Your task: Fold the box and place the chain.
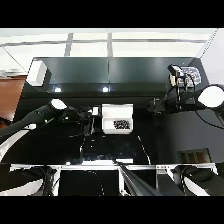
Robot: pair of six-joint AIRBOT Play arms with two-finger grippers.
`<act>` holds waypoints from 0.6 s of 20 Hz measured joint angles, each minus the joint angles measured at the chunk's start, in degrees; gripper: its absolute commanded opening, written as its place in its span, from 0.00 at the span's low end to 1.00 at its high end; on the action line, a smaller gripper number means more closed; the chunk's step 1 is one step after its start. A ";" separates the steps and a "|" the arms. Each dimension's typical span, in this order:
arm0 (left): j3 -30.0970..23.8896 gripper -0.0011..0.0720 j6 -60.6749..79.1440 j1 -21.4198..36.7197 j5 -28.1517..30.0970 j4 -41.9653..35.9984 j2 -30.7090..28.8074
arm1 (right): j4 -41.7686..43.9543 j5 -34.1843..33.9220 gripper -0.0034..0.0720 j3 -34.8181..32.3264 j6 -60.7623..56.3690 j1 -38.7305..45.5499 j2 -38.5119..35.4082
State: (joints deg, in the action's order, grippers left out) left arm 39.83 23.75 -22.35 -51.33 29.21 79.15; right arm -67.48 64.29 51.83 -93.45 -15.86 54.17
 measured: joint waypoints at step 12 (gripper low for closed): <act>0.09 0.50 -1.66 -1.18 2.71 -0.09 0.07 | 16.15 -22.99 0.98 -2.93 15.58 0.00 11.08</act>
State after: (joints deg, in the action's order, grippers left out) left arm 39.92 22.09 -23.53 -48.62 29.12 79.22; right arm -51.33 41.30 48.90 -77.87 -15.86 65.25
